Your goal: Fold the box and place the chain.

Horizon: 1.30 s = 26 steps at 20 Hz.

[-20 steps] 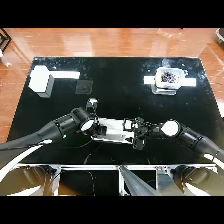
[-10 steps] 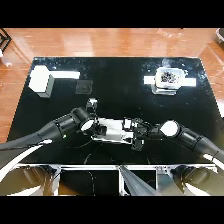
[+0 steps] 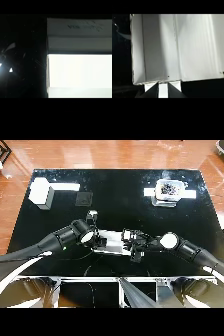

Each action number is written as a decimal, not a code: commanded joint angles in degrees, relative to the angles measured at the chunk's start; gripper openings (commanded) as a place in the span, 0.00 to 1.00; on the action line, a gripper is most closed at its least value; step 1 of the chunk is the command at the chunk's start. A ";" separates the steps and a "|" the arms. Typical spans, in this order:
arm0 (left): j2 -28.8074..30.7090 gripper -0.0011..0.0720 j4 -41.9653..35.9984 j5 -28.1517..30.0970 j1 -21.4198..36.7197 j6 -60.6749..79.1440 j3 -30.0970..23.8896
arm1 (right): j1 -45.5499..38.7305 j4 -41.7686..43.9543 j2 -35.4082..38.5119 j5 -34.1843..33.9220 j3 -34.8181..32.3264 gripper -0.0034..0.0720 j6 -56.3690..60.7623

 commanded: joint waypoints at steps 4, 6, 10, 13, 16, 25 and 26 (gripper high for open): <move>0.00 0.05 -1.07 0.44 -0.02 0.07 0.00 | 0.35 1.16 -1.36 -1.70 0.04 0.22 0.07; 0.00 0.05 -1.09 0.44 -0.04 0.07 0.00 | 1.22 1.62 -1.36 -3.32 0.04 0.22 0.04; 0.00 0.05 -1.09 0.42 -0.04 0.07 0.00 | 3.87 1.68 -1.38 -4.63 0.04 0.22 0.07; 0.00 0.05 -1.09 0.42 -0.04 0.07 0.00 | 4.20 3.21 -1.38 -6.86 0.04 0.22 0.11; 0.00 0.05 -1.09 0.42 -0.04 0.07 0.00 | 4.26 4.50 -1.60 -7.50 0.04 0.22 0.11; 0.00 0.05 -1.09 0.42 -0.04 0.07 0.00 | 4.74 5.57 -3.26 -7.85 0.07 0.47 0.09; 0.00 0.05 -1.09 0.42 -0.04 0.09 0.00 | 4.74 5.55 -3.26 -7.82 0.04 0.48 0.09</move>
